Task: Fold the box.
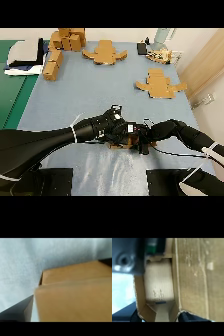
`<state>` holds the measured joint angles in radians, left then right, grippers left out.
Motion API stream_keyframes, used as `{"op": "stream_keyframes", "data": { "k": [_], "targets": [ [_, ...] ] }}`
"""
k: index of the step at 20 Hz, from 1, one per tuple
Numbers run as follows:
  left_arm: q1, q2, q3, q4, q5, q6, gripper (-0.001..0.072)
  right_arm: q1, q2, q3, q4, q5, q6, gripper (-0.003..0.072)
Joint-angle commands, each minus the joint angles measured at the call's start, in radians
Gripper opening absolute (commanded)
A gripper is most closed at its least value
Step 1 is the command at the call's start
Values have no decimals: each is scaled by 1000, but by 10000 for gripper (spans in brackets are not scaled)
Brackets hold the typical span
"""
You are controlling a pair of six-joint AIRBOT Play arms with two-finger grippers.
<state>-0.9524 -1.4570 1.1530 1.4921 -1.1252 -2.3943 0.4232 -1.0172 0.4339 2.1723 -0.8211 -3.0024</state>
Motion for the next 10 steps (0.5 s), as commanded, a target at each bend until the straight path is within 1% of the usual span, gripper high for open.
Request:
{"op": "stream_keyframes", "data": {
  "k": [1,6,10],
  "targets": [
    [-2,-15,21,5,-24,-13,525,0,0,1,0,1,0,466],
    [-2,-33,63,5,-39,-12,526,0,0,1,0,1,0,466],
    [-2,-64,63,4,-68,-4,526,0,0,1,0,1,0,466]
  ]
}}
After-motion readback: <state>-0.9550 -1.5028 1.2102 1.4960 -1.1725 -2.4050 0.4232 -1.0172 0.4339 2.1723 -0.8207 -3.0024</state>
